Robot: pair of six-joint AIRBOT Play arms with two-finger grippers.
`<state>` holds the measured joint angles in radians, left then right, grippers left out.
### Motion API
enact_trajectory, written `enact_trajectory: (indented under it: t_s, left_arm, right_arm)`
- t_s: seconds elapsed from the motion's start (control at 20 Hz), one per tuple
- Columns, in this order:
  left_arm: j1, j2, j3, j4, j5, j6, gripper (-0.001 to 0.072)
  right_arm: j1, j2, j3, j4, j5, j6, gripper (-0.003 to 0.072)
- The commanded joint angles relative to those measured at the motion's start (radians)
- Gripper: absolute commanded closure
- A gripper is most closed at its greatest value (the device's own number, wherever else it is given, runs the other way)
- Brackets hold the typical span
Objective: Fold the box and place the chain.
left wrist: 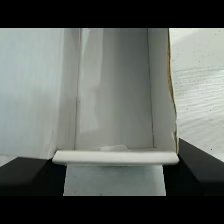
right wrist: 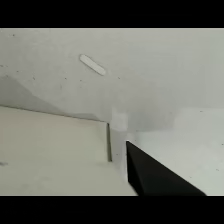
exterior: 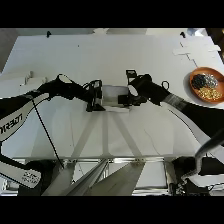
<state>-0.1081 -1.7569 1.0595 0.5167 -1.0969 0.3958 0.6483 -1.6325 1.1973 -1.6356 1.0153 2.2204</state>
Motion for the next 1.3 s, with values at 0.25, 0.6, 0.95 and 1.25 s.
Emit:
enact_trajectory:
  t_s: [0.25,0.6,0.95,1.25]
  left_arm:
    - [0.001,0.0,0.0,0.0,0.002,0.0,0.0245]
    - [0.001,0.0,0.0,0.0,0.002,0.0,0.0245]
    - [0.001,0.0,0.0,-0.001,0.001,0.0,0.0245]
    - [0.001,0.0,0.0,-0.003,0.002,0.0,0.0245]
  right_arm:
    - [0.018,-0.024,0.002,-0.002,-0.035,0.087,0.0671]
    - [0.017,-0.004,0.033,0.01,-0.01,0.074,0.0362]
    - [-0.031,0.159,0.045,0.004,0.041,0.016,0.0363]
    - [-0.174,0.303,0.045,-0.206,0.279,-0.151,0.0363]
